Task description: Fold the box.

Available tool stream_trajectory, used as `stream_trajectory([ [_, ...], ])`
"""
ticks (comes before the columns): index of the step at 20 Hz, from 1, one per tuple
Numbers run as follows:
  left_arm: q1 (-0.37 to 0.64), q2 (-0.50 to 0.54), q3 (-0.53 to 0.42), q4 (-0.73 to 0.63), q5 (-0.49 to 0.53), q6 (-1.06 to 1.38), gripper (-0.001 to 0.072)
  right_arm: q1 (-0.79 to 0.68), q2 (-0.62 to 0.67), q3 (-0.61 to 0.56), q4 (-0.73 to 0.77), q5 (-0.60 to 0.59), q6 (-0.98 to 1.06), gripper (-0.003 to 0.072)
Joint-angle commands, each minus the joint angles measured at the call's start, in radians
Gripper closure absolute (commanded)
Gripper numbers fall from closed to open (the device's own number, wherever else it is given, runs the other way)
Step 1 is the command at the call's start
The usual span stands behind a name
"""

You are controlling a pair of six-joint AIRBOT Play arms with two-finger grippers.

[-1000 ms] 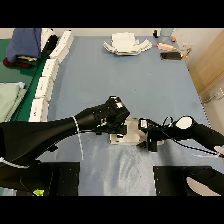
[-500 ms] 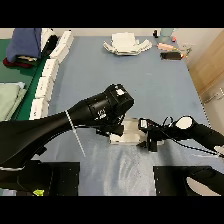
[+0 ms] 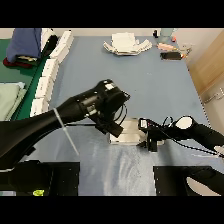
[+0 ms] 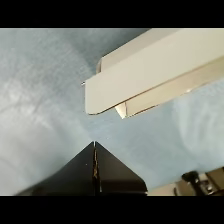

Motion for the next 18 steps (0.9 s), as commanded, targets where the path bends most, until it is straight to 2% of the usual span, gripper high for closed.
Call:
stream_trajectory([
  [1,0.101,0.161,-0.196,-0.166,0.192,0.526,0.0697,0.0,0.0,0.001,0.0,0.0,0.0,0.017],
  [3,0.176,0.278,-0.349,-0.248,0.297,0.893,0.0687,0.0,0.0,0.001,0.0,0.0,0.0,0.017],
  [5,0.251,0.35,-0.475,-0.316,0.414,1.141,0.0021,0.0,0.0,0.001,0.0,0.0,0.0,0.017],
  [7,0.312,0.38,-0.571,-0.37,0.523,1.301,0.0017,0.0,0.0,0.001,0.0,0.0,0.0,0.017],
  [11,0.348,0.355,-0.686,-0.576,0.617,1.646,0.0017,0.0,0.0,0.001,0.0,0.0,0.0,0.017],
  [14,0.348,0.29,-0.724,-0.771,0.741,1.871,0.0017,0.0,0.0,0.001,0.0,0.0,0.0,0.017],
  [16,0.35,0.235,-0.724,-0.825,0.795,1.897,0.0017,0.0,0.0,0.001,0.0,0.0,0.0,0.017],
  [18,0.372,0.19,-0.724,-0.832,0.809,1.924,0.0016,0.0,0.0,0.001,0.0,0.0,0.0,0.017],
])
